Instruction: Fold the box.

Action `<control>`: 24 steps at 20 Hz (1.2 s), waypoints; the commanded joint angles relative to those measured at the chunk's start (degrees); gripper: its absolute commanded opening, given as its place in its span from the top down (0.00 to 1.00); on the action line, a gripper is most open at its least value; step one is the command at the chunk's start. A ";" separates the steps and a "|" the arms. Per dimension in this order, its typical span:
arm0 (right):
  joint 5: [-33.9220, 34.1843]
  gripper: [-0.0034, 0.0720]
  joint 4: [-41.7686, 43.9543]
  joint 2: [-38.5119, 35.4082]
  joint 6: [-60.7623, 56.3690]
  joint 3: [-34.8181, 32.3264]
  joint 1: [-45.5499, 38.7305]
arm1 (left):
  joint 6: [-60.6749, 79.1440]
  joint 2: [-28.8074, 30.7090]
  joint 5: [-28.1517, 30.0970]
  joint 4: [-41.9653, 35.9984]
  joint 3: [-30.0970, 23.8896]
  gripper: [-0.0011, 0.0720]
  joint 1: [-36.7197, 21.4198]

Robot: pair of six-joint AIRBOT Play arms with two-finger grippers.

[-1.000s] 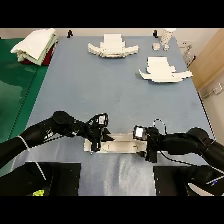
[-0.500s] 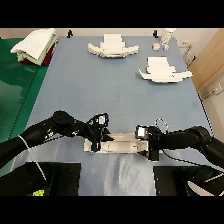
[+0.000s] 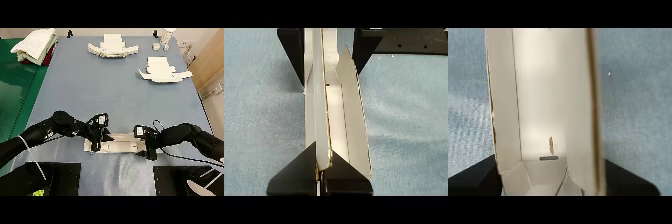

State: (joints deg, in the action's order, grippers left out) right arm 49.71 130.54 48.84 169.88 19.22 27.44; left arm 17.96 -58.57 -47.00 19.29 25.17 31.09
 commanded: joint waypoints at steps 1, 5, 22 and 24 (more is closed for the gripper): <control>0.31 0.02 1.51 1.27 2.58 -0.17 -0.94 | 0.02 -0.04 0.02 0.00 -0.04 0.97 0.00; -0.04 0.04 1.49 0.96 2.58 -1.79 0.09 | 0.02 -0.04 0.02 0.00 -0.04 0.97 0.00; -4.00 0.17 -0.52 1.27 2.58 -2.16 2.29 | 0.02 -0.04 0.00 0.00 -0.04 0.97 0.00; -3.76 0.29 -0.66 1.29 2.58 -2.16 2.29 | 0.02 -0.04 0.02 0.00 -0.04 0.97 0.02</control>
